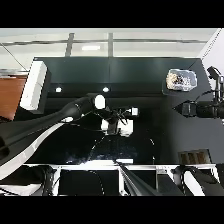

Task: Fold the box and place the chain.

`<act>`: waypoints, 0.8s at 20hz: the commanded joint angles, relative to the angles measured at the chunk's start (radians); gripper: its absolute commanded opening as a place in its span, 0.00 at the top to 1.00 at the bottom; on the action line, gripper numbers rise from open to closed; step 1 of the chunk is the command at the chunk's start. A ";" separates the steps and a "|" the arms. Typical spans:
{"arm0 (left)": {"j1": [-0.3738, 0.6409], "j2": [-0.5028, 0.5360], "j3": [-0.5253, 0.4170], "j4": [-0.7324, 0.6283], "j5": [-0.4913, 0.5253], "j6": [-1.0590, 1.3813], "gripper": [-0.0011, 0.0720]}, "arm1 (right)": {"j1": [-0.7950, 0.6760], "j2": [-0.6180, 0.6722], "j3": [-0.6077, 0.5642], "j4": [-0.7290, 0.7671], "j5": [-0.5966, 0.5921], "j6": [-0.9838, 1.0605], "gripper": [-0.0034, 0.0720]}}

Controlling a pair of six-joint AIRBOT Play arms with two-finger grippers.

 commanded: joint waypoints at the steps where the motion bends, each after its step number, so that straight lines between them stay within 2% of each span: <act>1: -0.033 -0.003 0.000 0.142 0.015 -0.121 0.43 | -0.001 0.000 0.000 0.000 0.008 0.009 0.94; 2: -0.028 0.014 0.000 0.183 -0.005 -0.193 0.57 | -0.001 0.000 0.000 0.000 0.017 0.009 0.94; 3: -0.017 0.036 0.000 0.212 -0.038 -0.252 0.61 | -0.001 0.000 0.000 0.000 0.024 0.009 0.94; 5: 0.036 0.090 -0.001 0.274 -0.153 -0.360 0.61 | -0.001 0.000 0.000 0.000 0.028 0.009 0.94; 7: 0.134 0.147 -0.002 0.348 -0.273 -0.509 0.61 | -0.001 0.000 0.000 0.000 0.029 0.009 0.94; 9: 0.280 0.215 -0.019 0.389 -0.363 -0.653 0.61 | -0.001 0.000 0.000 0.000 0.029 0.009 0.94; 12: 0.561 0.335 -0.095 0.439 -0.409 -0.905 0.61 | -0.001 0.000 0.000 0.000 0.028 0.009 0.94; 16: 0.940 0.443 -0.224 0.490 -0.449 -0.948 0.61 | 0.000 0.000 -0.001 0.001 0.024 0.009 0.94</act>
